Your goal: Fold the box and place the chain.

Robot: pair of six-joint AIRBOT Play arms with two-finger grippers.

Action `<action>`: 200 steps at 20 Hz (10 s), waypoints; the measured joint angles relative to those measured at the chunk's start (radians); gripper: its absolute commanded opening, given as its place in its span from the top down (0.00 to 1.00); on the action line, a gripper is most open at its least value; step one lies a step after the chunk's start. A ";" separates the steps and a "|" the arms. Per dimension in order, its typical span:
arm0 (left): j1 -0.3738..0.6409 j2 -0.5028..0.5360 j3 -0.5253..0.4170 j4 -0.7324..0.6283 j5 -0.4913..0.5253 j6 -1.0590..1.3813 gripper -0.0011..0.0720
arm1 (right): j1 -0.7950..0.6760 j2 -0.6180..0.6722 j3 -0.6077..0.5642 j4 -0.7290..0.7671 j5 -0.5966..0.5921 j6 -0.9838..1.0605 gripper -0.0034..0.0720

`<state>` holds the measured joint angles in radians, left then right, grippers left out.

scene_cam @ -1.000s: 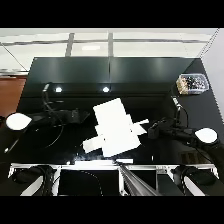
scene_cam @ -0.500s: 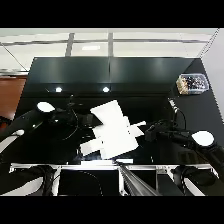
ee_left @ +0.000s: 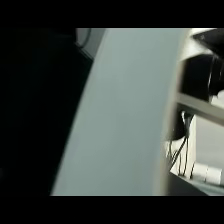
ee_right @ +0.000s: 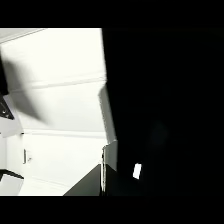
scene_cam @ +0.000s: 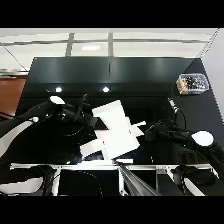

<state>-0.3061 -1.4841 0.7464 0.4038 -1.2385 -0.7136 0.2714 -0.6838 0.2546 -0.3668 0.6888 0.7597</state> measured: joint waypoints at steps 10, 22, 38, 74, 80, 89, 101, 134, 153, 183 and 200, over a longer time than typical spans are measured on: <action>-0.005 -0.082 0.077 0.098 -0.113 0.140 0.95 | 0.000 0.000 0.000 -0.004 0.003 0.003 0.94; -0.061 0.124 0.130 0.283 -0.045 0.216 0.95 | -0.261 0.000 0.185 -0.420 0.225 0.089 0.10; -0.296 0.077 0.122 0.442 0.369 0.551 0.95 | -0.344 -0.001 0.274 -0.496 0.270 -0.111 0.10; -0.302 0.056 0.122 0.448 0.397 0.565 0.95 | 0.268 -0.211 0.087 -0.435 0.056 -0.692 0.10; -0.302 0.052 0.123 0.448 0.397 0.565 0.95 | 0.270 -0.214 0.113 -0.484 0.066 -0.700 0.10; -0.302 0.051 0.122 0.446 0.395 0.564 0.95 | 0.270 -0.215 0.138 -0.414 0.025 -0.645 0.10; -0.302 0.050 0.122 0.447 0.397 0.564 0.95 | 0.131 -0.217 0.213 -0.373 0.038 -0.603 0.10; -0.303 0.050 0.122 0.447 0.397 0.564 0.95 | 0.111 -0.457 0.204 -0.293 0.084 -0.895 0.10; -0.303 0.050 0.122 0.444 0.396 0.564 0.95 | 0.111 -0.491 0.204 -0.232 0.073 -0.942 0.10; -0.256 0.305 0.125 0.621 0.119 0.122 0.95 | 0.111 -0.494 0.204 -0.256 0.082 -0.940 0.69; -0.254 0.304 -0.088 -0.016 0.640 0.079 0.95 | 0.111 -0.494 0.204 -0.250 0.083 -0.940 0.69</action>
<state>-0.5602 -1.1801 0.6586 0.3882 -0.5987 -0.6346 0.3828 -1.1778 0.4587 -0.6170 0.7715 -0.1802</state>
